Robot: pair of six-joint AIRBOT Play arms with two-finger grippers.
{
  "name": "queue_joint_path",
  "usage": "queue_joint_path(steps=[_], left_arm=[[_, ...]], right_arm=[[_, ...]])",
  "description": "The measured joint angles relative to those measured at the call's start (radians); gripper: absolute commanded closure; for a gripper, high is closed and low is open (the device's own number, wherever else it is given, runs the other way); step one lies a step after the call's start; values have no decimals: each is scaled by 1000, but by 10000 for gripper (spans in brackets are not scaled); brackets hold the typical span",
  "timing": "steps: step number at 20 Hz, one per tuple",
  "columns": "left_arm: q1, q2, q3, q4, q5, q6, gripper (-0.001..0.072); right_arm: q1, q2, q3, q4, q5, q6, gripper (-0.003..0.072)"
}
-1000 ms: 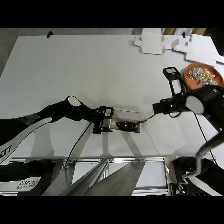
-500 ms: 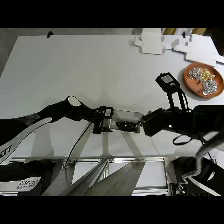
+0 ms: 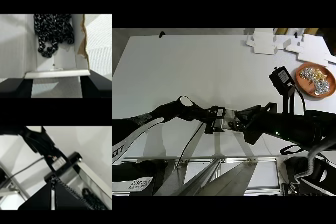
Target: Fold the box and place the chain.
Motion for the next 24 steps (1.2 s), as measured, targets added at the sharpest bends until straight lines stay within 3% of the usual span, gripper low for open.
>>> queue_joint_path(steps=[11,16,21,24], left_arm=[[0,0,0,0,0,0,595],[0,0,0,0,0,0,595],[0,0,0,0,0,0,595],[0,0,0,0,0,0,595]], right_arm=[[20,0,0,-69,-99,-14,669],[20,-28,0,-130,-3,-6,669],[20,-145,0,-133,66,-2,665],[20,-236,0,-87,83,0,532]])
